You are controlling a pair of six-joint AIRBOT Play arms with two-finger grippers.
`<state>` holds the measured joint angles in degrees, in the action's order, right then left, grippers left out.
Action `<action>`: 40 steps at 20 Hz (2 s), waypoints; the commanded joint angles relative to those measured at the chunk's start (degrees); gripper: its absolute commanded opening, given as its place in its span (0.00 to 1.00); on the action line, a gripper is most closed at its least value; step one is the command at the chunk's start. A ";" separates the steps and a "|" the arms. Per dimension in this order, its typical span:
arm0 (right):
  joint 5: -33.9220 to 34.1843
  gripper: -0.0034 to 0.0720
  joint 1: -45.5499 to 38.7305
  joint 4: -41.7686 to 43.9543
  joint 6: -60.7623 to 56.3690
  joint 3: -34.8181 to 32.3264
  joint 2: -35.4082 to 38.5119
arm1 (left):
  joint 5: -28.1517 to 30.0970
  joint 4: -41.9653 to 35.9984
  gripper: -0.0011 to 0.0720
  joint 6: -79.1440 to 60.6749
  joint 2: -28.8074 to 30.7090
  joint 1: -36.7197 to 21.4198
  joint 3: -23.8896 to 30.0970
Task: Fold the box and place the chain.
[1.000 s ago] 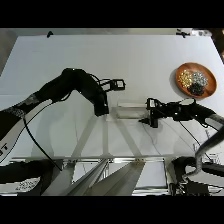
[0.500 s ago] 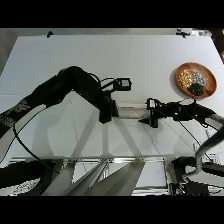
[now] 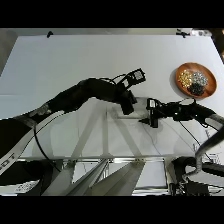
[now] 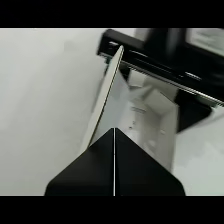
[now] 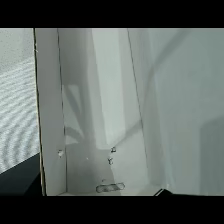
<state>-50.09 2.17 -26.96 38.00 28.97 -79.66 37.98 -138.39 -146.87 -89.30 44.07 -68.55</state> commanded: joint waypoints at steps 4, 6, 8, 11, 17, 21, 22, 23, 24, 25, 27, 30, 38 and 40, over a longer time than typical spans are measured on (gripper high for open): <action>-0.02 0.49 0.02 0.02 -0.02 0.02 0.07 | -12.79 3.28 0.02 14.25 -3.67 -2.27 -0.02; -0.02 0.49 0.02 0.02 -0.02 0.02 0.07 | -11.65 7.17 0.01 20.61 -3.74 -3.98 -0.02; -0.02 0.49 0.02 0.02 -0.02 0.02 0.07 | -9.09 11.52 0.01 24.46 -3.91 -4.63 -0.02; -0.02 0.49 0.02 0.02 -0.04 0.02 0.07 | -5.73 12.68 0.02 24.83 -4.70 -3.98 -0.02; -0.02 0.49 0.02 0.04 -0.02 0.02 0.07 | -1.53 12.92 0.02 24.79 -7.08 -1.92 -0.02; -0.02 0.49 0.02 0.04 -0.02 0.02 0.07 | 0.87 12.92 0.02 24.76 -7.30 -1.90 -0.02; -0.02 0.49 0.02 0.02 -0.02 0.02 0.07 | 1.14 12.92 0.02 24.70 -7.28 -1.90 -0.02; -0.02 0.49 0.02 0.02 -0.02 0.02 0.07 | 1.11 12.92 0.02 24.70 -7.15 -1.92 -0.02; -0.02 0.49 0.02 0.02 -0.02 0.02 0.07 | 0.85 12.90 0.02 24.70 -6.73 -1.97 -0.04; -0.02 0.49 0.02 0.02 -0.02 0.02 0.07 | 0.28 12.94 0.02 24.41 -5.95 -1.97 -0.04; -0.02 0.49 0.02 0.02 -0.02 0.02 0.07 | -0.83 12.94 0.02 23.21 -3.54 -1.99 -0.04; -0.02 0.49 0.02 0.04 -0.02 0.02 0.07 | -0.96 13.40 0.03 22.12 0.96 -1.99 -0.04; -0.02 0.49 0.02 0.04 -0.02 0.02 0.07 | 17.77 23.39 0.13 17.40 11.76 -4.09 -0.02; -0.02 0.49 0.02 0.02 -0.02 0.02 0.07 | 22.14 23.54 0.13 16.79 11.76 -3.98 1.18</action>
<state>-50.15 2.17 -26.96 37.98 28.97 -79.64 51.33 -117.97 -128.86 -79.02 40.32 -68.23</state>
